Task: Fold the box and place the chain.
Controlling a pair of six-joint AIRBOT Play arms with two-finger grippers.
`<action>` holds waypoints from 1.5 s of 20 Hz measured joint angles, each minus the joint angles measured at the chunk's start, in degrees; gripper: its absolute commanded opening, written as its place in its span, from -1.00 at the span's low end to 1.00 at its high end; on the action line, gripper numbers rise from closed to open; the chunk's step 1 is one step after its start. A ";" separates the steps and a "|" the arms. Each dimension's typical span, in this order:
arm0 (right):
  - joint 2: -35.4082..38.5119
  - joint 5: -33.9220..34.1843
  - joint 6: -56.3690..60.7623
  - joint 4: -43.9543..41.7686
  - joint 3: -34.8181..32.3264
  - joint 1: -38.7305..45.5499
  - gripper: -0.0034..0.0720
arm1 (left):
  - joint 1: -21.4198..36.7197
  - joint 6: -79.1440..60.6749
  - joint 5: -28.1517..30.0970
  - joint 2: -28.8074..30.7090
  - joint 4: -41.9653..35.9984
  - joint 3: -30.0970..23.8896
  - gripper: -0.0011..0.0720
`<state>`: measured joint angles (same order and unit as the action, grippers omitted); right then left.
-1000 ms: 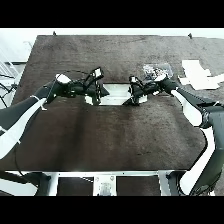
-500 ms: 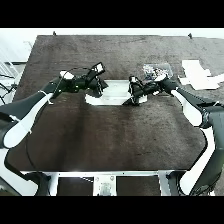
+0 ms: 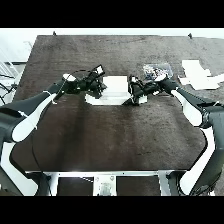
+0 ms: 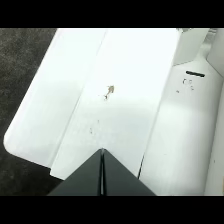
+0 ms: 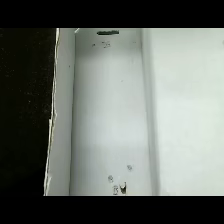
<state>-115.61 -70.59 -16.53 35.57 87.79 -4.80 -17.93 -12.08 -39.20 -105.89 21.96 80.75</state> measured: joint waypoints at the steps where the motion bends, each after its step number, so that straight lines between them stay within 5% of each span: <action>1: 0.00 0.00 0.00 0.00 0.00 0.00 0.65 | 0.00 0.00 -0.02 -0.13 0.00 0.00 -0.93; 12: 0.00 0.04 -0.09 0.17 0.00 0.00 0.65 | 2.03 0.35 -4.28 2.71 2.19 2.38 -0.90; 13: 0.00 0.04 -0.09 0.17 0.00 0.00 0.65 | 2.84 0.76 -6.38 3.48 2.84 2.86 -0.11; 14: 0.00 0.04 -0.09 0.15 0.00 0.00 0.65 | 3.69 1.27 -9.14 4.17 3.76 3.39 1.00; 21: 0.00 0.02 -0.09 0.09 0.00 0.00 0.65 | 4.57 8.31 -20.72 5.77 19.63 4.72 1.00; 30: 0.00 0.04 -0.09 0.04 0.00 -0.04 0.65 | 0.68 12.87 -18.23 2.69 30.27 4.87 1.00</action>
<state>-115.61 -70.54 -16.62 35.62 87.79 -4.84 -17.26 0.80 -57.43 -103.20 52.23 85.62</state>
